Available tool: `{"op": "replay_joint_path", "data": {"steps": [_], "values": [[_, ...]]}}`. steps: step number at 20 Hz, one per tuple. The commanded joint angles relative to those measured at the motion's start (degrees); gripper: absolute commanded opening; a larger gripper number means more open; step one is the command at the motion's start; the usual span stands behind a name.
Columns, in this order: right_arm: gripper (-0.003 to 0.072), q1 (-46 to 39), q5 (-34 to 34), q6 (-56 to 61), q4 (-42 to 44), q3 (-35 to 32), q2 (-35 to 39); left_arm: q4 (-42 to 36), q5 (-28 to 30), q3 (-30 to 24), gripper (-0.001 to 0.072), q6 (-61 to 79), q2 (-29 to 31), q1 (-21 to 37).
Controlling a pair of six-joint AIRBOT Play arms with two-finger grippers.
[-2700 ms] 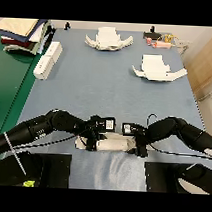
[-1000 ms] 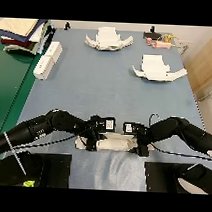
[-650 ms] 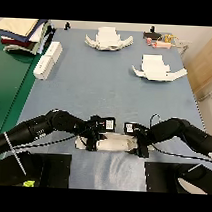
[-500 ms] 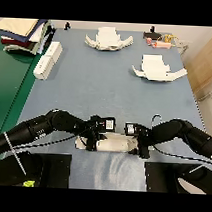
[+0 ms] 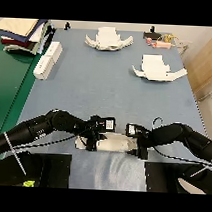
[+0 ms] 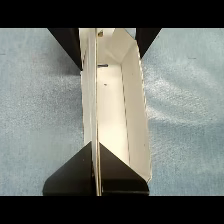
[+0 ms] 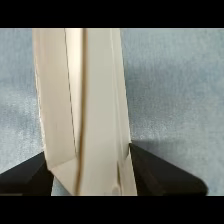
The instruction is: Fold the box.
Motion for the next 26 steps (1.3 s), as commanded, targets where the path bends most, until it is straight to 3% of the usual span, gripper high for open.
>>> {"op": "replay_joint_path", "data": {"steps": [1,4,6,7,26], "values": [[0.0680,0.3,2.3,-0.8,1.6,-0.6,-0.9,0.0,0.0,0.0,0.0014,0.0,0.0,0.0],[0.0680,0.3,2.3,-1.6,1.8,-0.6,-2.2,0.0,0.0,0.0,0.0014,0.0,0.0,0.0],[0.0544,0.3,2.0,-2.4,1.9,-0.6,-2.8,0.0,0.0,0.0,0.0014,0.0,0.0,0.0],[0.0520,0.3,2.0,-2.4,1.8,-0.6,-3.1,0.0,0.0,0.0,0.0014,0.0,0.0,0.0],[0.0520,0.3,1.4,-2.4,0.2,-0.6,-3.2,0.0,0.0,0.0,0.0014,0.0,0.0,0.0]]}}
